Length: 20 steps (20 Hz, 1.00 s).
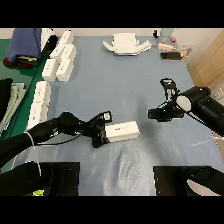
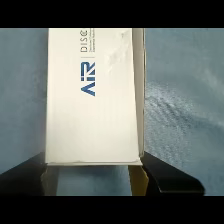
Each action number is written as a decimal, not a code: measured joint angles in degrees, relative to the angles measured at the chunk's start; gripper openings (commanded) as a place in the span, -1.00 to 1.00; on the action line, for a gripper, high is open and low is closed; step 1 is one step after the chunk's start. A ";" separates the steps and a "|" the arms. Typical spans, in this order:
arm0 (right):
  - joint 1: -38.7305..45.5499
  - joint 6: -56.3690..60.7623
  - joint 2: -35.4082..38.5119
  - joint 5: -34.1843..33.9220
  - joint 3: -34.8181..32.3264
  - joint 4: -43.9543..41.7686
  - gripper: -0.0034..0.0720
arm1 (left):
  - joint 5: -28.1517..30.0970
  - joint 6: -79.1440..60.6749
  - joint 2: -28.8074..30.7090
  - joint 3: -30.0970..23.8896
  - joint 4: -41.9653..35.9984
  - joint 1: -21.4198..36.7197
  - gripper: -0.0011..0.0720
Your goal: Fold the box.
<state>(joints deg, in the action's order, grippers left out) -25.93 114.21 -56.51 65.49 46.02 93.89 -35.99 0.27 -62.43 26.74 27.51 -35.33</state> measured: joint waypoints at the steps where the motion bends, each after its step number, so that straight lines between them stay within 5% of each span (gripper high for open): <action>1: 0.11 0.44 -0.22 0.20 0.13 0.02 -0.81 | 0.00 3.78 1.66 0.07 2.38 1.53 0.31; 10: 0.24 1.66 -1.36 -1.20 0.52 0.24 -0.81 | 2.54 49.64 16.37 0.28 32.02 28.33 0.31; 15: 0.24 0.96 -1.62 -1.90 0.52 0.24 -0.81 | 9.64 56.78 13.05 0.79 35.80 37.11 0.31; 20: 0.24 0.35 -1.66 -2.10 0.52 0.22 -0.81 | 15.76 58.80 1.66 7.17 36.76 39.12 0.31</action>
<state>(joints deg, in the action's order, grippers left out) -25.69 114.56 -58.17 63.40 46.54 94.11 -20.23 59.07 -60.77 33.91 64.27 3.79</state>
